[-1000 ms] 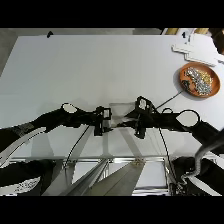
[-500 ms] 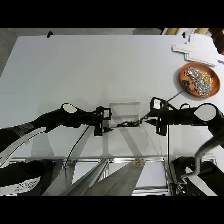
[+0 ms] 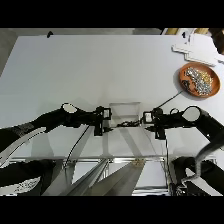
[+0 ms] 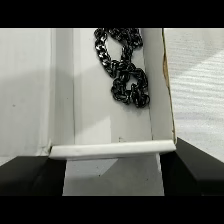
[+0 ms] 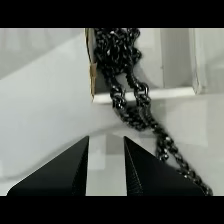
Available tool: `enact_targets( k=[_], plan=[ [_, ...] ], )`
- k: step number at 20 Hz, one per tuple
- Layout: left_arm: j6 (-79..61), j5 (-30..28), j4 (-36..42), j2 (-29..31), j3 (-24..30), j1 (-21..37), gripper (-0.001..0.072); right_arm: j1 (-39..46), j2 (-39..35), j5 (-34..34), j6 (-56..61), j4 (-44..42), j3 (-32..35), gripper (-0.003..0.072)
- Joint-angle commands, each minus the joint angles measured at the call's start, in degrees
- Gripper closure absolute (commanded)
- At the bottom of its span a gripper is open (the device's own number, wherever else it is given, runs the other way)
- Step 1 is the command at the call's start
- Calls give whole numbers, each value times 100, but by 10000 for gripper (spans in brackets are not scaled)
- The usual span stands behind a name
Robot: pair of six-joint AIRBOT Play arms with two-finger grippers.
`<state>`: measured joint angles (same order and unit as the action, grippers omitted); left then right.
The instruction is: Fold the box and place the chain.
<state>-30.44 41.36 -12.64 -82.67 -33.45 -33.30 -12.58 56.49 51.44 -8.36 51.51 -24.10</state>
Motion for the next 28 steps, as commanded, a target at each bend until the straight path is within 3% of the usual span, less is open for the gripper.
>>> enact_targets(
  k=[1,3,7,10,14,16,17,19,24,28],
  plan=[
    [-2,0,0,2,0,0,696,-33,249,-177,-992,-597,13,470],
    [-2,0,0,2,0,0,696,-33,313,-212,-1272,-695,13,570],
    [-2,0,-2,2,0,0,696,-33,487,-319,-1268,-704,13,565],
    [-2,0,-2,2,0,0,696,-33,590,-310,-1270,-813,13,485],
    [-2,0,0,2,0,0,696,-33,627,-542,-1246,-1043,13,498],
    [-2,0,0,2,0,0,696,-33,627,-614,-1086,-1043,13,563],
    [-2,0,0,2,0,0,696,-33,627,-610,-994,-1032,13,665],
    [-2,0,-2,2,0,0,696,-31,599,-610,-702,-892,13,671],
    [-2,0,-2,2,0,0,696,-15,-247,-535,1840,879,13,671],
    [-2,0,-2,2,0,0,696,-17,-1375,-136,2367,518,13,671]
  ],
)
